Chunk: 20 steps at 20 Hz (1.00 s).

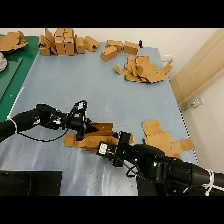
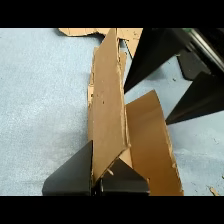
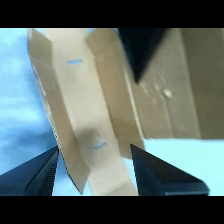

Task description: Fold the box.

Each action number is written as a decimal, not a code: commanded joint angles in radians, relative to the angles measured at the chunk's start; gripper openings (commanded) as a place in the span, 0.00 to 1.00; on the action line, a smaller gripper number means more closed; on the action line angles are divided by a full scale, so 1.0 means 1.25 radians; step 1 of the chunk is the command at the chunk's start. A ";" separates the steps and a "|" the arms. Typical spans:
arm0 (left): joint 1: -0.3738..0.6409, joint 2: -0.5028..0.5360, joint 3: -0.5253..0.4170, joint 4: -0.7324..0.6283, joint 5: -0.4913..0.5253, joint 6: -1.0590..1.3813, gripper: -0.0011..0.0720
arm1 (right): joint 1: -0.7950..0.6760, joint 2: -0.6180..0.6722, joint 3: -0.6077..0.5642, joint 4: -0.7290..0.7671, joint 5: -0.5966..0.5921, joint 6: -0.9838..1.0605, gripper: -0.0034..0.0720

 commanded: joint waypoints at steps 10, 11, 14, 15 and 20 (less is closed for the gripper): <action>0.001 0.000 0.000 0.000 0.000 0.000 0.03 | -0.177 -0.022 -0.039 0.068 -0.230 -0.132 1.00; 0.001 0.000 0.000 0.000 0.000 0.000 0.03 | -0.193 -0.028 -0.039 0.099 -0.244 -0.162 1.00; 0.001 0.000 0.000 0.000 0.000 0.000 0.03 | -0.237 -0.029 -0.039 0.263 -0.243 -0.315 1.00; 0.001 0.000 0.000 0.000 0.000 0.000 0.03 | -0.255 -0.029 -0.039 0.333 -0.235 -0.386 1.00; 0.001 0.000 0.000 0.000 0.000 0.000 0.03 | -0.363 -0.047 -0.025 0.747 -0.175 -0.863 1.00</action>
